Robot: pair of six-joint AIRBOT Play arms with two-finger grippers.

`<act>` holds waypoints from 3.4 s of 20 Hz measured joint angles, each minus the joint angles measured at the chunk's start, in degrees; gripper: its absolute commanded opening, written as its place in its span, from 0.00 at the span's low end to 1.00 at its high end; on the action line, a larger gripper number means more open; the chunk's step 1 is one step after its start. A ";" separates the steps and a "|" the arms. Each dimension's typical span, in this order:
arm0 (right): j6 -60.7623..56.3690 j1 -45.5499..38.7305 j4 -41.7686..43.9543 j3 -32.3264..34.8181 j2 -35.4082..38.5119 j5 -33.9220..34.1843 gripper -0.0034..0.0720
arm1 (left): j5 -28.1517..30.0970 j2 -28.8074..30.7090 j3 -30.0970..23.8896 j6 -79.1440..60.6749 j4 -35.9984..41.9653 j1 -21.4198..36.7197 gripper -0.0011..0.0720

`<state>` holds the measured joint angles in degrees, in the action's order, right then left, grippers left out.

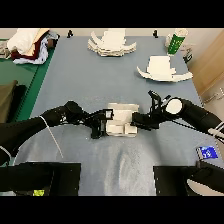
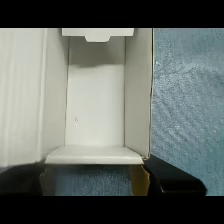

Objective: Fold the box.

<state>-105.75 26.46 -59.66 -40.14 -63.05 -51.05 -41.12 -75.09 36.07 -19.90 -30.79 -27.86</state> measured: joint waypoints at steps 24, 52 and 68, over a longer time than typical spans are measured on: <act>-7.34 6.03 -8.66 -4.24 -5.16 0.28 0.16 | -1.40 -0.31 0.00 0.00 2.56 -0.07 0.91; -20.44 11.28 -27.65 -10.69 -6.56 -10.75 0.06 | -1.33 -0.31 0.00 0.00 3.85 -0.07 0.91; -23.26 13.00 -27.52 -10.71 -8.48 -9.86 0.54 | -1.42 -0.31 0.00 0.02 3.96 -1.18 0.47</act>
<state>-129.01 39.46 -87.18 -50.85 -71.53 -60.90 -42.54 -75.40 36.07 -19.88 -26.83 -29.04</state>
